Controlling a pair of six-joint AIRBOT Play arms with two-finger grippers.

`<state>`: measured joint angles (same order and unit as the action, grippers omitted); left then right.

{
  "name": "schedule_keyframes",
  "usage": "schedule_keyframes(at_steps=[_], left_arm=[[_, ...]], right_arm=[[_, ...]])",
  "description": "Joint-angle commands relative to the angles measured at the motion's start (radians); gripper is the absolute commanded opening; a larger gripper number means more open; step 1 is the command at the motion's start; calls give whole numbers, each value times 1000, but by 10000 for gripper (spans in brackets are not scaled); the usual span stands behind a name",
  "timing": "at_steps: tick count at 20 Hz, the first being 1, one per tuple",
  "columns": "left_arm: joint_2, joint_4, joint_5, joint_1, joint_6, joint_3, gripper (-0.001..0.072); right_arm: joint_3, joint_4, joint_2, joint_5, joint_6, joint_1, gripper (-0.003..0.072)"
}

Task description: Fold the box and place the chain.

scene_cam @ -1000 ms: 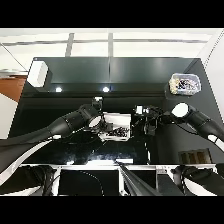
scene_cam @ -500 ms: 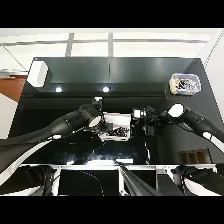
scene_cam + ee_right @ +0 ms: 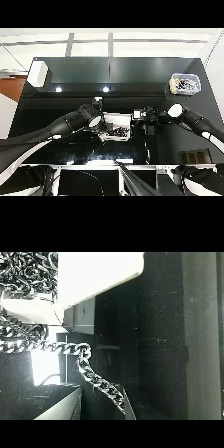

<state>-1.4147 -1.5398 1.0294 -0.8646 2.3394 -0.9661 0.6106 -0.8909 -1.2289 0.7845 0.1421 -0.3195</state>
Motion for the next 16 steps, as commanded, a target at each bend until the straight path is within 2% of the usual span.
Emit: schedule_keyframes(at_steps=[1,13,14,15,16], left_arm=[[0,0,0,1,0,-1,29],[0,0,0,1,0,-1,29],[0,0,0,1,-1,-1,29],[0,0,0,1,-1,-1,29],[0,0,0,1,-1,-1,29]], right_arm=[[0,-2,-1,0,1,0,303],[0,-11,-6,-1,-6,-1,301],[0,-11,-6,-1,-8,-1,268],[0,-12,-6,1,-8,-1,76],[0,-20,-6,1,-9,-1,66]])
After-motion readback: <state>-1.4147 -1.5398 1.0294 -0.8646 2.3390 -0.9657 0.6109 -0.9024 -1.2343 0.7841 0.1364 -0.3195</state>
